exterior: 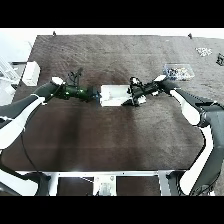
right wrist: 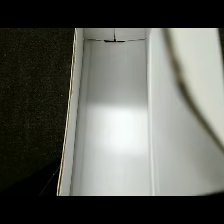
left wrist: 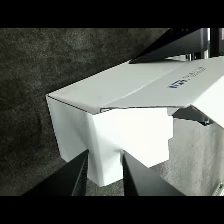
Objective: Fold the box and place the chain.
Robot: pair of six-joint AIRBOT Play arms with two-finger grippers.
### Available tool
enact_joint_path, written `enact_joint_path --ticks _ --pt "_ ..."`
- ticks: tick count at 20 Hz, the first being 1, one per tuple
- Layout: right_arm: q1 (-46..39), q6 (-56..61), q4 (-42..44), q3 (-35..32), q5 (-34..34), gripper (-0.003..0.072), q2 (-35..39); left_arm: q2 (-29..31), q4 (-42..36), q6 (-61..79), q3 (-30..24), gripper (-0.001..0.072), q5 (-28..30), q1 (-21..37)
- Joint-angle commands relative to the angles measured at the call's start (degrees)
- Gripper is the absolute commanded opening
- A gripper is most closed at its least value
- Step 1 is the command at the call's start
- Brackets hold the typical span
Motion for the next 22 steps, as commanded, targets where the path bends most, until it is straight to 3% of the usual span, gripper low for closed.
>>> enact_joint_path --ticks 1,9,22 --pt "0.0 0.0 0.0 0.0 0.0 0.0475 0.0 0.0 4.7 -6.3 1.6 0.0259 0.5 -1.4" --pt "0.0 0.0 0.0 0.0 0.0 0.0475 0.0 0.0 12.5 -16.1 5.1 0.0259 0.0 -3.4" --pt "0.0 0.0 0.0 0.0 0.0 0.0475 0.0 0.0 15.6 -17.8 6.7 0.026 0.0 -3.8"
